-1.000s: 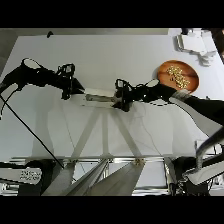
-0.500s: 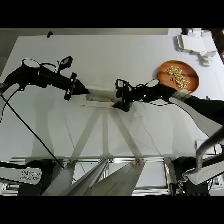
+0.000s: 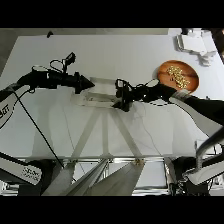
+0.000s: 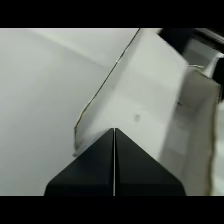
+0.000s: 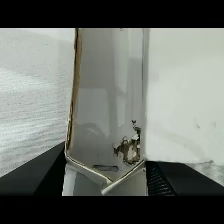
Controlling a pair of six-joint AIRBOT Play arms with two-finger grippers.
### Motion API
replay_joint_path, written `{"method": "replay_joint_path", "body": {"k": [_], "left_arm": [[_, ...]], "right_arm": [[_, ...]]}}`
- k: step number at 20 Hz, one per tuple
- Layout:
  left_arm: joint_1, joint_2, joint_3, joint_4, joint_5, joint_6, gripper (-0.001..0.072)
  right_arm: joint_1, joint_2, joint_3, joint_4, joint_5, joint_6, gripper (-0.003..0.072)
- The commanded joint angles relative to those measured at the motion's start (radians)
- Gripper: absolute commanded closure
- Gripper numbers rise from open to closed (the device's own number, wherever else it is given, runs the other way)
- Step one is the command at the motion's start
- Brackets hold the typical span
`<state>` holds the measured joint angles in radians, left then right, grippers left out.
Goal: Fold the box and place the chain.
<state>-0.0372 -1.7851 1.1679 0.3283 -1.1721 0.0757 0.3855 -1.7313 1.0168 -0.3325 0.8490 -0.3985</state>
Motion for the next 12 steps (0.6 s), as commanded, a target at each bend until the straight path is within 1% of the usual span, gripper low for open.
{"method": "replay_joint_path", "body": {"k": [1,2,4,7,8,10,11,12], "left_arm": [[-0.001,-0.013,0.0,0.023,0.122,-0.077,0.0701],[-0.001,-0.011,0.0,0.039,0.114,-0.077,0.07],[0.002,0.01,0.0,0.055,0.059,-0.076,0.0697],[0.029,0.077,0.0,0.105,-0.038,0.006,0.069],[0.043,0.103,0.0,0.152,-0.055,0.038,0.0654],[0.063,0.144,0.0,0.288,-0.051,0.109,0.0496],[0.069,0.154,0.0,0.362,-0.052,0.134,0.0475],[0.07,0.155,0.0,0.425,-0.051,0.146,0.0403]], "right_arm": [[0.0,0.0,0.0,0.0,0.0,0.0,0.0258],[0.0,0.0,0.0,0.0,0.0,0.0,0.0258],[0.0,0.0,0.0,0.0,0.0,0.0,0.0258],[0.0,0.0,0.0,0.0,0.0,0.0,0.0258],[0.0,0.0,0.0,0.0,0.0,0.0,0.0258],[0.0,0.0,0.0,0.0,0.0,0.0,0.0258],[0.0,0.0,0.0,0.0,0.0,0.0,0.0258],[0.0,0.0,0.0,0.0,0.0,0.0,0.0258]]}}
